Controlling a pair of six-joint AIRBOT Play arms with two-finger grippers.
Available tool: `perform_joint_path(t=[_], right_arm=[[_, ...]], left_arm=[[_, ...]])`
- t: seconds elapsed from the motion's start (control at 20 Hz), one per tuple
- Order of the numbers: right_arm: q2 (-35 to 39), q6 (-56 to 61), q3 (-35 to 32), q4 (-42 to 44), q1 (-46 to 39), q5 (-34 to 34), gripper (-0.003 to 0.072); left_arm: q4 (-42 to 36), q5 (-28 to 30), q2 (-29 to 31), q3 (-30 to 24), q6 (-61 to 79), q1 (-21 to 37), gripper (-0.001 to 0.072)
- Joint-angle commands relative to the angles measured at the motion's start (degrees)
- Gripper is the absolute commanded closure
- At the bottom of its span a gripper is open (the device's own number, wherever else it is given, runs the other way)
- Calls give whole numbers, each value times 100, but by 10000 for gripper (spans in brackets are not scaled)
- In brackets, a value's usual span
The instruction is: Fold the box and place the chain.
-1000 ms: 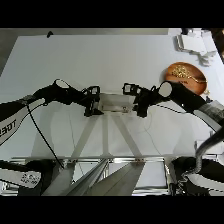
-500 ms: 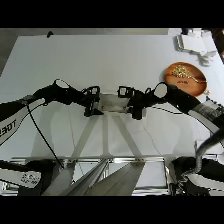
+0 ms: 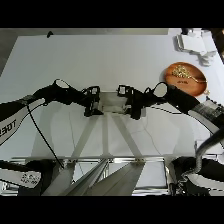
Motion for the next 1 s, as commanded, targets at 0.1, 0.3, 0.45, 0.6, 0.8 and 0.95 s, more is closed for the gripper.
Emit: perform_joint_path(t=[0.1,0.3,0.45,0.6,0.8,0.95], right_arm=[[24,354,-2,-92,7,461,672],[369,1115,-2,-256,0,713,673],[1010,1934,-2,-544,-57,542,673],[1744,3108,-4,-789,-654,627,673],[2116,4417,-111,-1163,-1805,1331,673],[2116,4677,-564,-1215,-2632,1445,673]], left_arm=[[0,4,4,-2,-2,0,392],[0,4,4,-2,-2,0,392],[0,4,4,-2,-2,0,392],[0,4,4,-2,-2,0,392],[0,4,4,-2,-2,0,392],[0,2,4,-2,-2,0,392]])
